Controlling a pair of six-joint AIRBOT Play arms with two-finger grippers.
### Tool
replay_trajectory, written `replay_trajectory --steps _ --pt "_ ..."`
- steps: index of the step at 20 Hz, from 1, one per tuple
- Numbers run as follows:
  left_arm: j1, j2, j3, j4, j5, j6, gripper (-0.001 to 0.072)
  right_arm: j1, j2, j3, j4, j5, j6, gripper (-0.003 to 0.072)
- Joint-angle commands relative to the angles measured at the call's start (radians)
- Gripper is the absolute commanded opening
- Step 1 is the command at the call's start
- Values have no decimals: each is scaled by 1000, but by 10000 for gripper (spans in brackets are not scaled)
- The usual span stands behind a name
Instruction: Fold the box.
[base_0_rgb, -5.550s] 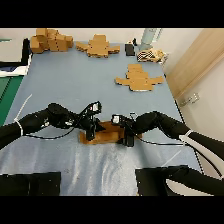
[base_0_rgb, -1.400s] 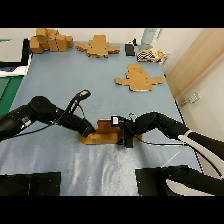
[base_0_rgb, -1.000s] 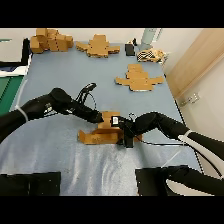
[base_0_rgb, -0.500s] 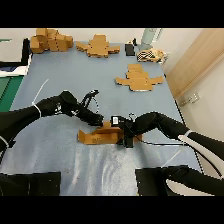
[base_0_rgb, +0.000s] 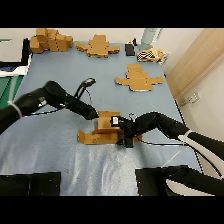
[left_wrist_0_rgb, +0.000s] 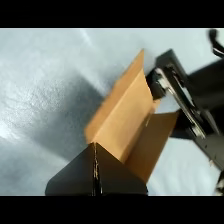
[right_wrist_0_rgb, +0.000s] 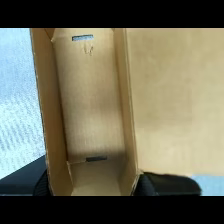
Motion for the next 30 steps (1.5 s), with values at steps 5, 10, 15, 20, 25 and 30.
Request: replay_trajectory --steps 5,10,15,20,25,30 --pt "56 126 -37 144 -183 454 13 0 0 1 0 1 0 438" --pt "93 149 -292 -184 -69 1027 261 0 0 1 0 0 0 438" --pt "64 156 -444 -305 28 1171 673 0 0 1 0 1 0 438" --pt "20 140 -443 -308 97 1112 674 0 0 1 0 0 0 438" --pt "-30 130 -442 -296 200 1027 671 0 0 1 0 0 0 438" --pt "-53 130 -440 -238 205 985 386 0 0 1 0 1 0 438"
